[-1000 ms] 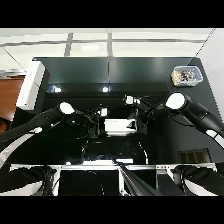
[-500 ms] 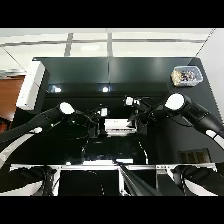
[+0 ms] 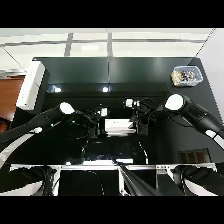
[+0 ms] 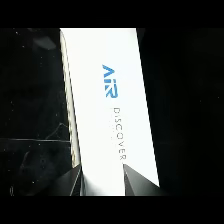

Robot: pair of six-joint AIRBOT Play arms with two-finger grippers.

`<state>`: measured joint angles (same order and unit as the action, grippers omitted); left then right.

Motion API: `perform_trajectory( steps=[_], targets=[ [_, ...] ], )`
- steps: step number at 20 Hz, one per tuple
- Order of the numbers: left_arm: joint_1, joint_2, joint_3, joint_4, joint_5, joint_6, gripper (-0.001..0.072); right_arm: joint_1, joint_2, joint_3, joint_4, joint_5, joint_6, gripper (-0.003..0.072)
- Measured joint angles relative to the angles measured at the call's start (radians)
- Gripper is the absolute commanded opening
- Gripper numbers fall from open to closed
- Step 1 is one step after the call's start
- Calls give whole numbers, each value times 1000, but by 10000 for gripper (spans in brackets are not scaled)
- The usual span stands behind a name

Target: Fold the box and place the chain.

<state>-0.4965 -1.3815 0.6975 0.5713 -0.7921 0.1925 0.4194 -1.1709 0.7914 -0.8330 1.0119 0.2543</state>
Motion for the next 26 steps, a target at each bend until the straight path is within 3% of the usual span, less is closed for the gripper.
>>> perform_trajectory(
  steps=[11, 18, 20, 23, 26],
  targets=[
    [0, 0, 0, 1, -3, 3, 461, -3, -2, 4, -44, 68, 69, 314],
    [0, 0, 0, 1, -1, 0, 461, -55, 98, 50, -74, 161, 262, 312],
    [0, 0, 0, 0, -1, 0, 461, -73, 120, 51, -48, 179, 393, 18],
    [0, 0, 0, 0, 0, 0, 461, -85, 134, 0, 48, 203, 586, 13],
    [0, 0, 0, 0, 0, 0, 462, -90, 121, -85, 240, 129, 687, 13]
  ],
)
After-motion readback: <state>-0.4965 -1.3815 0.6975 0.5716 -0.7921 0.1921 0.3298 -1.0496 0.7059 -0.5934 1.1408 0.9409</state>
